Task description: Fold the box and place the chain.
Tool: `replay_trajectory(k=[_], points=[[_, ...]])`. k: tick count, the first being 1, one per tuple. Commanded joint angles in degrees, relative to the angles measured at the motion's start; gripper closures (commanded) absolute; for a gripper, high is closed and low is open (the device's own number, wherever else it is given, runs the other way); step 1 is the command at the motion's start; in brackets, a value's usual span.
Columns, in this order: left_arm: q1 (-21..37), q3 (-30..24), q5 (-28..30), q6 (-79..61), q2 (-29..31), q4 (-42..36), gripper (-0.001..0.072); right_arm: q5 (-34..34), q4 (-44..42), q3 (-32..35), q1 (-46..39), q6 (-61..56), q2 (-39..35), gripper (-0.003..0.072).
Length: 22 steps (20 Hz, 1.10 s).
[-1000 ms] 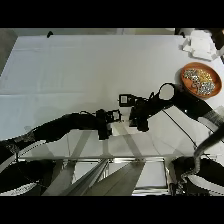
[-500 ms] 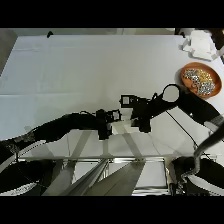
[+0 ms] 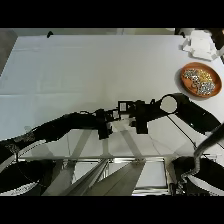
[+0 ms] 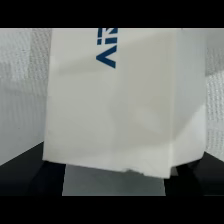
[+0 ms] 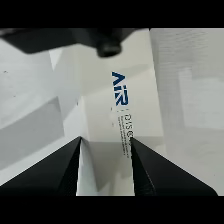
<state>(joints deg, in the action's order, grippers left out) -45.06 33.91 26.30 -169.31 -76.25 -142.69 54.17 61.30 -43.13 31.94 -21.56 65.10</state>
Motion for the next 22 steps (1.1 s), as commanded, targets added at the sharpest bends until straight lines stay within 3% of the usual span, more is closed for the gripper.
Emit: replay_trajectory(k=[1,8,10,22], points=[[-0.04,-0.02,0.48,-0.2,-0.02,0.04,0.0378,-2.56,0.61,0.2,0.26,-0.9,-0.11,0.0343],[-0.04,-0.02,0.5,-0.22,-0.02,0.04,0.0378,-0.76,0.26,0.2,0.26,-0.9,-2.34,0.0348],[-0.04,-0.02,0.48,-0.2,-0.02,0.04,0.0378,-1.97,0.37,0.2,0.26,-0.9,-4.17,0.0391],[-0.04,-0.02,0.48,-0.22,-0.02,0.04,0.0378,-10.86,-1.79,2.62,0.26,-0.94,-4.46,0.0392]])
